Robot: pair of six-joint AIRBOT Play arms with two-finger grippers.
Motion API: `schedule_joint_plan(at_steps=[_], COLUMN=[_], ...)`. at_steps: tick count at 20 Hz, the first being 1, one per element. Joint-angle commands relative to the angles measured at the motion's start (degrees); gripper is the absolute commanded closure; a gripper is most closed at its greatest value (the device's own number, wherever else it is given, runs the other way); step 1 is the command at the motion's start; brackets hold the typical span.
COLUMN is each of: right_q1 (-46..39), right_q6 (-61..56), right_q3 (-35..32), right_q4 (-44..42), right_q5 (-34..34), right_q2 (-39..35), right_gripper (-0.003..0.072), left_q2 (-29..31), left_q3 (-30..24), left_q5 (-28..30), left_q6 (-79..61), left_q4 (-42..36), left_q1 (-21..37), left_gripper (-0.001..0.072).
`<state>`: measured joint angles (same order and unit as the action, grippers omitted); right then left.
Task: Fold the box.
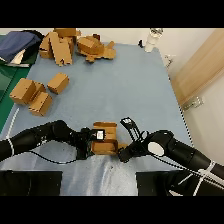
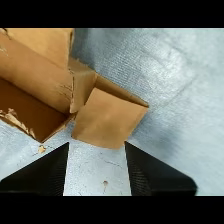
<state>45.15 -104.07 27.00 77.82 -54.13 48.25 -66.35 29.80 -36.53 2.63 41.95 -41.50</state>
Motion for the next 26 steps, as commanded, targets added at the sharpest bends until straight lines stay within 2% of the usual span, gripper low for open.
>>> schedule_joint_plan(at_steps=[1,7,12,14,20,21,22,23,24,26], right_q1=[1.0,1.0,1.0,1.0,0.9,0.8,0.7,0.2,-0.8,-4.7], right_q6=[-1.6,-12.2,-14.6,-14.6,-15.4,-17.2,-20.1,-23.8,-25.9,-26.0], right_q3=[0.9,4.0,5.9,6.1,6.1,6.1,6.1,6.0,5.7,5.0], right_q4=[1.2,12.5,14.4,14.4,12.9,13.8,16.4,20.3,23.9,23.9], right_q5=[0.4,-2.1,-9.6,-10.1,-11.4,-12.3,-13.9,-16.5,-18.7,-20.6], right_q2=[2.5,2.4,2.4,1.9,-7.0,-9.2,-11.4,-13.6,-15.2,-16.5], right_gripper=[0.0145,0.0147,0.0150,0.0150,0.0150,0.0170,0.0317,0.0527,0.0652,0.0681], left_q2=[0.0,0.0,0.0,0.0,0.0,0.0,0.0,0.0,0.0,0.0], left_q3=[0.0,0.0,0.0,0.0,0.0,0.0,0.0,0.0,0.0,0.0], left_q5=[0.0,0.0,0.0,0.0,-0.1,-0.1,-0.1,-0.1,-0.1,-0.1], left_q6=[0.0,0.0,0.0,0.0,0.0,0.0,0.0,0.0,0.0,0.0], left_q4=[0.0,0.0,0.0,0.0,0.0,0.0,0.0,0.0,0.0,0.0], left_q1=[0.0,0.0,0.0,0.0,0.0,0.0,0.0,0.0,0.0,0.0], left_gripper=[0.0366,0.0366,0.0366,0.0366,0.0366,0.0366,0.0366,0.0366,0.0366,0.0366])
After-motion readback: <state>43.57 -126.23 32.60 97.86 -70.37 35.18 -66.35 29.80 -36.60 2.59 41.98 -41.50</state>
